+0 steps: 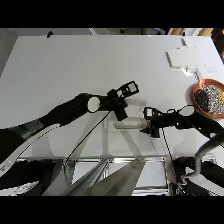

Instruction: Fold the box and place the chain.

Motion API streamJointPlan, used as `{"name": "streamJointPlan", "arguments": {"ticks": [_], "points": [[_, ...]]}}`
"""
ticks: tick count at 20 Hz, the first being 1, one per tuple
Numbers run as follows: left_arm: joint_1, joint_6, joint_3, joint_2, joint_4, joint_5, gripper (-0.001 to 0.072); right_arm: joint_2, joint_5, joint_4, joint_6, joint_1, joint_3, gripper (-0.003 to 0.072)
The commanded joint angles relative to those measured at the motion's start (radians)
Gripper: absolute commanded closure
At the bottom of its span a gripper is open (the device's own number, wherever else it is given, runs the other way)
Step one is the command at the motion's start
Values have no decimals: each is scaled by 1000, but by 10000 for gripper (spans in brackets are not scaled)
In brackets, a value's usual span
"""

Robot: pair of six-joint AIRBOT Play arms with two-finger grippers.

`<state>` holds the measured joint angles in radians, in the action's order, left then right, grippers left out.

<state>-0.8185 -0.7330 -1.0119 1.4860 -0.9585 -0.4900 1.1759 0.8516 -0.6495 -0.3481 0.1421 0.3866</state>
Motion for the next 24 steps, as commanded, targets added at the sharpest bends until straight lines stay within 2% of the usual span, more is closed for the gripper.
{"name": "streamJointPlan", "arguments": {"ticks": [1,3,5,7,9,11,12,18,24], "points": [[14,-20,-32,92,6,-25,708,0,1,-1,-1,0,0,284],[15,-19,-32,88,5,-66,707,0,1,-1,-1,0,0,284],[20,-20,-32,40,0,-132,705,0,1,-1,-1,0,0,284],[35,-23,-32,-39,-32,-296,709,0,1,-1,-1,0,0,284],[43,-58,-32,-113,-120,-463,710,0,1,-1,-1,0,0,284],[47,-60,-32,-174,-205,-582,711,0,1,-1,-1,0,0,284],[47,-60,-32,-196,-237,-608,711,0,1,-1,-1,0,0,284],[45,-87,-22,-230,-259,-626,711,0,1,-1,-1,0,0,284],[45,-22,48,-227,-243,-560,707,0,1,-1,-1,0,0,284]]}}
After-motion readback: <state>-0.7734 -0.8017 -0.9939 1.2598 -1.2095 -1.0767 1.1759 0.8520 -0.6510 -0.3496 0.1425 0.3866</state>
